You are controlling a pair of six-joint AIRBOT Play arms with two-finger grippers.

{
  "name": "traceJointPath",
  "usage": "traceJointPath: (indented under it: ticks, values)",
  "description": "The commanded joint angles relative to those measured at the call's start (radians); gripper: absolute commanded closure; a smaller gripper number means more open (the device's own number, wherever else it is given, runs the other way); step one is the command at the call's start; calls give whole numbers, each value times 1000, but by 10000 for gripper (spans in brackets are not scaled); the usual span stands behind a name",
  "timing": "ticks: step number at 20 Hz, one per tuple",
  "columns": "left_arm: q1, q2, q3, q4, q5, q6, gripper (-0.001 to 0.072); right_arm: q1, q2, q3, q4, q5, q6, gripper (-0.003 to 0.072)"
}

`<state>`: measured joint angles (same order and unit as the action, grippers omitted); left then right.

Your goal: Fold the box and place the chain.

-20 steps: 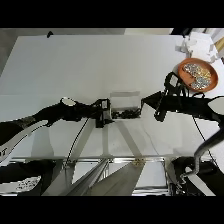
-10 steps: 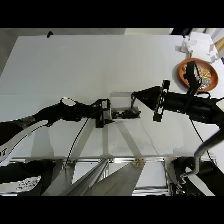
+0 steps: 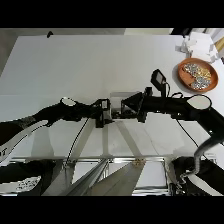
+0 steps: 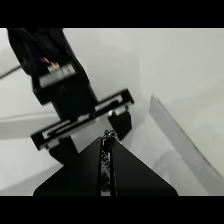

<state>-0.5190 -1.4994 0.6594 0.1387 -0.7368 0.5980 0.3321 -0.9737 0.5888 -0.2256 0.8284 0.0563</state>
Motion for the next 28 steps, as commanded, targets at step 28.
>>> traceJointPath:
  ticks: [28]
  values:
    - [0, 0, 0, 0, 0, 0, 698, -274, -88, -21, -649, 62, -170, 449]
